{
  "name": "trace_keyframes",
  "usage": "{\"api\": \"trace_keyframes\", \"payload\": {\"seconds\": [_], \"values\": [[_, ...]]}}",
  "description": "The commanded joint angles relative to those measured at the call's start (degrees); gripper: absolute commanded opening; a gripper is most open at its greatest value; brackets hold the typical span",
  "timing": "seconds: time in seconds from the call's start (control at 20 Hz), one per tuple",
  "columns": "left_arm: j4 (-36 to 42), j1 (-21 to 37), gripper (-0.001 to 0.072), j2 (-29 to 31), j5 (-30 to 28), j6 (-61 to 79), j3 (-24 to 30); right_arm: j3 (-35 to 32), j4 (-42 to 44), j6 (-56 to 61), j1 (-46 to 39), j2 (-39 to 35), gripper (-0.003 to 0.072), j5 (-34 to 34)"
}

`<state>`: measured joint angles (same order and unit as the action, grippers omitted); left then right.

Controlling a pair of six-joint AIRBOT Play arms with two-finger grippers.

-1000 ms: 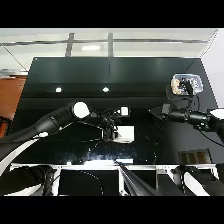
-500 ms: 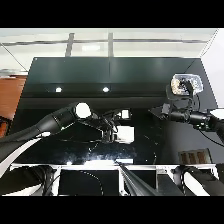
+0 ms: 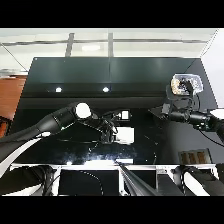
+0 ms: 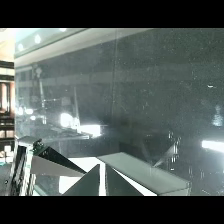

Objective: Fold the box and place the chain.

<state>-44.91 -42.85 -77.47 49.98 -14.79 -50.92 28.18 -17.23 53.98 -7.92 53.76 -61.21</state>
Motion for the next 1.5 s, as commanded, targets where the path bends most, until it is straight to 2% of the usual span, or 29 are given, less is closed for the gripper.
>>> {"api": "trace_keyframes", "payload": {"seconds": [0.0,0.3,0.5,0.85,1.05,1.4,1.45], "values": [[-1.4,0.0,0.0708,0.0,-0.1,0.0,0.0,0.0,0.0,0.0,0.0,0.0,0.0048,0.0],[-1.3,0.0,0.0708,0.0,0.3,0.0,0.0,0.0,0.0,0.0,0.0,0.0,0.0049,0.2],[-1.8,0.0,0.0707,0.0,2.6,-0.3,0.0,0.0,0.0,0.0,0.0,0.0,0.0049,0.2],[-4.1,0.0,0.0707,-0.2,0.6,-0.2,0.1,0.0,0.0,1.6,0.0,0.0,0.0049,0.2],[-3.9,-0.3,0.0708,-2.2,-0.2,-2.2,0.2,0.0,0.0,1.7,0.0,0.0,0.0049,0.9],[-4.3,-5.4,0.0706,-6.3,-9.6,-2.5,0.2,0.0,0.0,2.1,0.0,0.0,0.0049,1.0],[-4.4,-5.4,0.0684,-6.3,-10.7,-3.1,0.2,0.0,0.0,2.5,0.0,0.0,0.0049,1.0]]}}
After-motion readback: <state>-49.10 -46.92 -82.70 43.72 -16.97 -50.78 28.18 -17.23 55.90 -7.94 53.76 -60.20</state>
